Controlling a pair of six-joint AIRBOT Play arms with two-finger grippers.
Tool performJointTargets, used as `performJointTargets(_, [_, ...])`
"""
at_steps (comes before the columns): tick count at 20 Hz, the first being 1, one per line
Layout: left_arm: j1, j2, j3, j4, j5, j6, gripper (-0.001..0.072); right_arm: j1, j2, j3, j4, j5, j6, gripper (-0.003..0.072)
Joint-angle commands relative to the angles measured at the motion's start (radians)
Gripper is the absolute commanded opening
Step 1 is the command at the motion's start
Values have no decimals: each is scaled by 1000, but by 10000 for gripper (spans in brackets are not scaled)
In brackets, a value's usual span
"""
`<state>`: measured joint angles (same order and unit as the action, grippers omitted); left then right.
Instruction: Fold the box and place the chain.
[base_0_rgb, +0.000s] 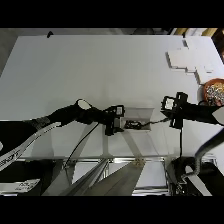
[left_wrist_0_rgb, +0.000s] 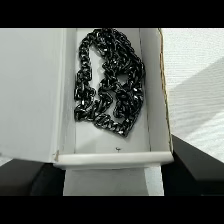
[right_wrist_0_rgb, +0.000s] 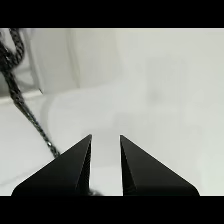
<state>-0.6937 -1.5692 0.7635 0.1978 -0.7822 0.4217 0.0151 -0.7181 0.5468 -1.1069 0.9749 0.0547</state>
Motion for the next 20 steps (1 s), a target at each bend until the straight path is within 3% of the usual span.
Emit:
performJointTargets(1, [0,1,0,0,0,0,312,-51,-101,0,-37,5,-47,293])
performJointTargets(2, [0,1,0,0,0,0,312,-51,-144,0,-37,28,-63,337])
performJointTargets(7, [0,1,0,0,0,0,312,-6,-319,-6,-35,77,-109,332])
performJointTargets(9, [0,1,0,0,0,0,312,31,-379,-6,-33,71,-113,271])
performJointTargets(16, [0,1,0,0,0,0,312,67,-428,-6,-26,37,-117,210])
performJointTargets(19, [0,1,0,0,0,0,312,67,-428,-20,67,26,-165,125])
performJointTargets(20, [0,1,0,0,0,0,312,67,-425,-28,90,34,-184,24])
